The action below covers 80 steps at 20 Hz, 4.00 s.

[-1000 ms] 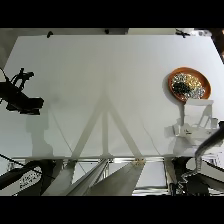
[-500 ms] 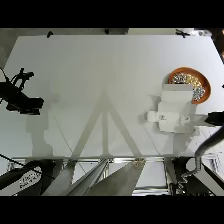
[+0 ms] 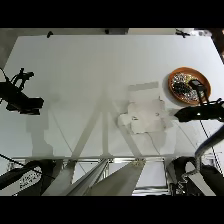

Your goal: Fold the box and place the chain.

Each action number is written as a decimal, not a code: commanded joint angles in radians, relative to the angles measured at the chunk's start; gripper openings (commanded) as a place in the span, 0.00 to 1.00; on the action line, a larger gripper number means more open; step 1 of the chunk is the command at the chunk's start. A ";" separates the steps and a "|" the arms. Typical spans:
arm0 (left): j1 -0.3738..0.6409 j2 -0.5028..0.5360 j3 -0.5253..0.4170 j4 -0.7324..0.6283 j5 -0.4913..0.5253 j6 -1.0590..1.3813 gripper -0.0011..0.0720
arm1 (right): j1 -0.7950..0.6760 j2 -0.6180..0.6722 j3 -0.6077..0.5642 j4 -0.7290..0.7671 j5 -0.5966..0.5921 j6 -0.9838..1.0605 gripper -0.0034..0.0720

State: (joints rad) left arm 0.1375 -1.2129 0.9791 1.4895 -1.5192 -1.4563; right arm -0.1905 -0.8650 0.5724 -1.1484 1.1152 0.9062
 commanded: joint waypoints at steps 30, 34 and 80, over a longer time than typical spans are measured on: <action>-0.002 -0.033 -0.119 -0.655 0.190 0.725 0.61 | 0.782 -0.154 -0.021 -0.084 -0.376 0.747 0.06; -0.026 -0.084 -0.169 -0.824 0.203 0.942 0.74 | 0.782 -0.154 -0.021 -0.082 -0.376 0.747 0.06; -0.631 -0.243 -0.169 -1.069 0.608 1.708 0.02 | 0.781 0.148 0.100 -0.162 0.072 0.795 0.50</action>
State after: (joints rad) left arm -0.4530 -1.4551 0.8104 0.4641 -1.0264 0.1967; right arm 0.5900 -0.7410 0.6716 -1.3064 1.1706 1.6875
